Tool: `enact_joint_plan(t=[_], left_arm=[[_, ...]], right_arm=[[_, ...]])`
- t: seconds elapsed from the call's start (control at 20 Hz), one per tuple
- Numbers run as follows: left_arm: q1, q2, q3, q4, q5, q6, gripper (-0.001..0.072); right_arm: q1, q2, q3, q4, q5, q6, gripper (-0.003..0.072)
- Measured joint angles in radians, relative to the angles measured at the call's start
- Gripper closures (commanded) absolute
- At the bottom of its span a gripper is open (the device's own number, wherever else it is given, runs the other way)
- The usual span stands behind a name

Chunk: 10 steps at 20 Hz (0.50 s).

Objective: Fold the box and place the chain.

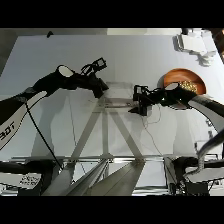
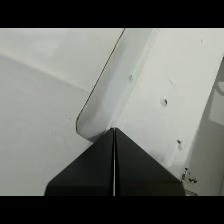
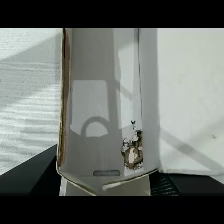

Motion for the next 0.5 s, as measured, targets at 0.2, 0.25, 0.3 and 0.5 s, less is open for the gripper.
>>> enact_joint_plan(t=[0.2,0.25,0.3,0.5], left_arm=[[0.020,0.053,0.000,0.033,-0.039,-0.003,0.0696],[0.027,0.069,0.000,0.056,-0.058,-0.003,0.0694],[0.037,0.085,0.000,0.084,-0.077,-0.003,0.0682],[0.087,0.115,-0.018,0.171,-0.187,-0.003,0.0346]], right_arm=[[0.000,0.000,0.000,0.000,0.000,0.000,0.0221],[0.000,0.000,0.000,0.000,0.000,0.000,0.0221],[0.000,0.000,0.000,0.000,0.000,0.000,0.0221],[0.000,0.000,0.000,0.000,0.000,0.000,0.0221]])
